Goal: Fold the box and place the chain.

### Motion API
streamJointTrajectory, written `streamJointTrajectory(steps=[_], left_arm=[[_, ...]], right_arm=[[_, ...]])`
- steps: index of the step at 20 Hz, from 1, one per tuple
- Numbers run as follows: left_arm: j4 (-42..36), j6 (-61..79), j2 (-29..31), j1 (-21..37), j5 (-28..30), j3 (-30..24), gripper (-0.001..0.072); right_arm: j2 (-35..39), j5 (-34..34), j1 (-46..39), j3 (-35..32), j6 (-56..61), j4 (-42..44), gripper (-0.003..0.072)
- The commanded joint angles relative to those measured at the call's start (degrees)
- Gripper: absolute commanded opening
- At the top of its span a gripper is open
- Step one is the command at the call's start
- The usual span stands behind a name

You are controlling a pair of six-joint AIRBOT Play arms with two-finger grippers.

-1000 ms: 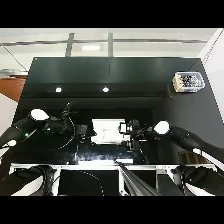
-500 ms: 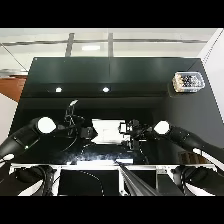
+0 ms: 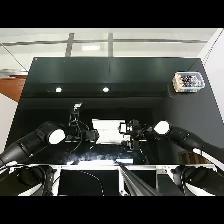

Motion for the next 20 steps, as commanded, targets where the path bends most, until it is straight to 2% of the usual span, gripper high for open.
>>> streamJointTrajectory(steps=[1,5,6,7,8,11,20], left_arm=[[7.0,-7.9,-1.4,-1.7,-6.7,4.2,0.0614],[8.8,-10.8,-8.5,-3.5,-15.9,12.1,0.0605],[9.7,-12.0,-10.5,-4.5,-16.8,13.7,0.0506],[9.7,-12.1,-12.4,-5.5,-16.5,15.0,0.0350],[9.6,-12.5,-13.9,-6.4,-16.1,16.2,0.0330],[10.6,-16.3,-16.9,-8.1,-16.1,18.3,0.0331],[12.0,-21.5,-19.9,-8.5,-15.8,18.3,0.0330]], right_arm=[[0.0,0.0,0.0,0.0,0.0,0.0,0.0274],[0.0,0.0,0.0,0.0,0.0,0.0,0.0273],[0.0,0.0,0.0,0.0,0.0,0.0,0.0273],[0.0,0.0,0.0,0.0,0.0,0.0,0.0273],[0.0,0.0,0.0,0.0,0.0,0.0,0.0273],[0.0,0.0,0.0,0.0,0.0,0.0,0.0273],[0.0,0.0,0.0,0.0,0.0,0.0,0.0273]])
